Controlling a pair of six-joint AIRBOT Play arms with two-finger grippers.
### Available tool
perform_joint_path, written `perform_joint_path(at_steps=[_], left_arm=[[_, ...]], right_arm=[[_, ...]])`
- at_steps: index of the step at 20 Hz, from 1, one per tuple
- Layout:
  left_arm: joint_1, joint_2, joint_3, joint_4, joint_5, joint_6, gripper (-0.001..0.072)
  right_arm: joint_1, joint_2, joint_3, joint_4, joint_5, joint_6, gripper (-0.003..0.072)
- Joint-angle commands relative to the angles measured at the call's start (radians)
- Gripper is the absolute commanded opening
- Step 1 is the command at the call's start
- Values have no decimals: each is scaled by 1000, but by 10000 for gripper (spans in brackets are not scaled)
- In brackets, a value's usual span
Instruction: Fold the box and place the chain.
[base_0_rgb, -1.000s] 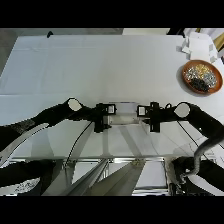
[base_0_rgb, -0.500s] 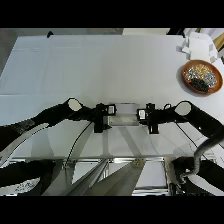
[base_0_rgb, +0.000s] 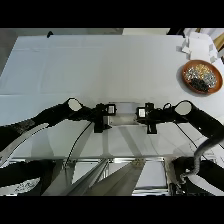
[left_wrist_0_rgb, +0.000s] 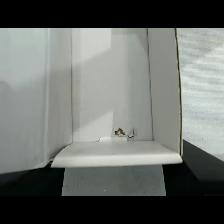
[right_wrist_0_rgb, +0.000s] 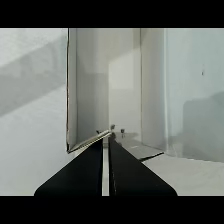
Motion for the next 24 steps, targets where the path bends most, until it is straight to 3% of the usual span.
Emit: perform_joint_path(at_steps=[1, 4, 6, 7, 9, 11, 12, 17, 24], left_arm=[[0, 0, 0, 0, 2, 0, 135], [0, 0, 0, 0, 2, 0, 135], [0, 0, 0, 0, 2, 0, 135], [0, 0, 0, 0, 2, 0, 135], [0, 0, 0, 0, 2, 0, 135], [0, 0, 0, 0, 2, 0, 135], [0, 0, 0, 0, 2, 0, 135], [0, 0, 0, 0, 2, 0, 135], [0, 0, 0, 0, 2, 0, 135]], right_arm=[[0, 7, 0, -58, 13, 4, 64], [-39, 49, 0, -134, 50, 6, 70], [-65, 70, 0, -133, 72, 7, 309], [-75, 70, 0, -133, 78, 8, 337], [-87, 70, 0, -133, 76, 7, 332], [-87, 66, 0, -129, 75, 6, 234], [-87, 60, 0, -129, 76, 7, 220], [-87, 6, 0, -121, 61, 6, 219], [-86, -7, 0, 21, 16, -81, 217]])
